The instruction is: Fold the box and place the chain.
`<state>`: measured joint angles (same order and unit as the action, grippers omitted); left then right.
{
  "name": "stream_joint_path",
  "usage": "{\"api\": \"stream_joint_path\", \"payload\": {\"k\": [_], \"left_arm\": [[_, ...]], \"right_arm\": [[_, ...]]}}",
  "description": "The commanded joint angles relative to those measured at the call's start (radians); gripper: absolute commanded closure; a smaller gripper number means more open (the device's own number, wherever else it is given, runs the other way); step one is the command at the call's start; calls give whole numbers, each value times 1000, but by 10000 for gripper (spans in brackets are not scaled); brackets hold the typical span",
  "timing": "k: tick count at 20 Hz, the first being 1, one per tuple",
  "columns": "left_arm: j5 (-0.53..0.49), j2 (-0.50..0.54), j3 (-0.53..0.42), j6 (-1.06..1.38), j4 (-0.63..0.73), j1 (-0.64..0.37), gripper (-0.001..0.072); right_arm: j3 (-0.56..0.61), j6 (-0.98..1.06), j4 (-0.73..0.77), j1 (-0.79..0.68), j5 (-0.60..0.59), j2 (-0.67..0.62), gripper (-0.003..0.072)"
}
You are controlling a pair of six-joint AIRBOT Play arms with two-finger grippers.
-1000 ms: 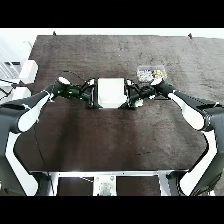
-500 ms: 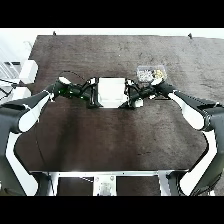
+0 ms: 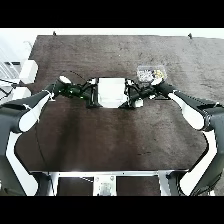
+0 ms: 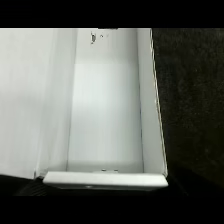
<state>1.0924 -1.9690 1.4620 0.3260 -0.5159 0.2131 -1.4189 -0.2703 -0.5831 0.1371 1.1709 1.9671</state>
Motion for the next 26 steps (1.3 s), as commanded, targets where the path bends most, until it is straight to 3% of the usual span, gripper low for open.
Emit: {"api": "stream_joint_path", "payload": {"k": [1, 6, 26], "left_arm": [[9, -2, 4, -4, -10, 0, -4], [60, -45, 69, -14, -8, 6, -4], [-11, -48, 75, -8, -31, 17, 7]], "right_arm": [[0, 0, -1, 0, 1, 0, 124], [0, 0, -1, 0, 1, 0, 124], [0, 0, -1, 0, 1, 0, 124]]}}
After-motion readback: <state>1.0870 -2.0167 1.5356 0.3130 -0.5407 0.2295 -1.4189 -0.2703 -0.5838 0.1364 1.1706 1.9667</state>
